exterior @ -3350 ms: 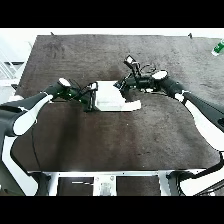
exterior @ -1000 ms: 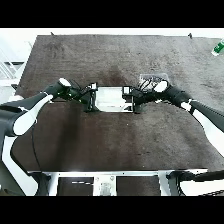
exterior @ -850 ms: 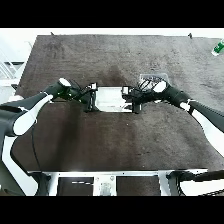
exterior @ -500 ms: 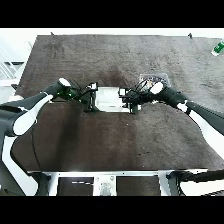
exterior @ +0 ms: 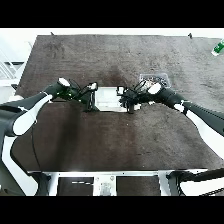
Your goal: Fold the box and place the chain.
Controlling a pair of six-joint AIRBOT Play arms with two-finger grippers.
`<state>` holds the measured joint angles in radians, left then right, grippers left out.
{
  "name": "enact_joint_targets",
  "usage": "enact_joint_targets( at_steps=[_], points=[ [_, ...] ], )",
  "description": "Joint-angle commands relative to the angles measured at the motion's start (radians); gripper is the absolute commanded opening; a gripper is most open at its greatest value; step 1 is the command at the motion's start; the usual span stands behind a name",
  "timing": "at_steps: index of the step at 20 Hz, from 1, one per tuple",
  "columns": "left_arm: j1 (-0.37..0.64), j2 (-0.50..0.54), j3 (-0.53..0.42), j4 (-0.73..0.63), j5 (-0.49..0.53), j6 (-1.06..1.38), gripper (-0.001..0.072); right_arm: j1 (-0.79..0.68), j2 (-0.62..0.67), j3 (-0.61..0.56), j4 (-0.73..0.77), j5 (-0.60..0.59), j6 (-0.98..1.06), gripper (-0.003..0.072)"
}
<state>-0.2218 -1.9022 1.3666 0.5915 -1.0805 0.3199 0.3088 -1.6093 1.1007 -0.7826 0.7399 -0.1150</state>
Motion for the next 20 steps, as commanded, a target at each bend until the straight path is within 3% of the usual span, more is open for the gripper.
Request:
enact_joint_targets(
  at_steps=[1, 10, 12, 13, 18, 20],
  points=[
    [-0.001, 0.000, 0.000, 0.000, -0.001, -0.002, 0.0465, 0.001, -0.011, 0.002, 0.058, 0.000, -0.063, 0.0296],
    [-0.001, 0.000, 0.000, 0.000, -0.001, -0.002, 0.0465, 0.001, -0.012, 0.002, 0.095, 0.002, -0.114, 0.0317],
    [-0.001, 0.000, 0.000, 0.000, -0.001, -0.002, 0.0465, 0.001, -0.012, 0.002, 0.096, 0.001, -0.115, 0.0483],
    [-0.001, 0.000, 0.000, 0.000, -0.001, -0.002, 0.0465, 0.001, -0.012, 0.002, 0.095, 0.002, -0.116, 0.0518],
    [-0.001, 0.000, 0.000, 0.000, -0.001, -0.006, 0.0465, 0.001, -0.012, 0.002, 0.095, 0.001, -0.129, 0.0612],
    [-0.001, 0.000, 0.000, 0.000, -0.001, -0.006, 0.0465, 0.001, -0.012, 0.002, 0.095, 0.001, -0.129, 0.0612]
  ],
)
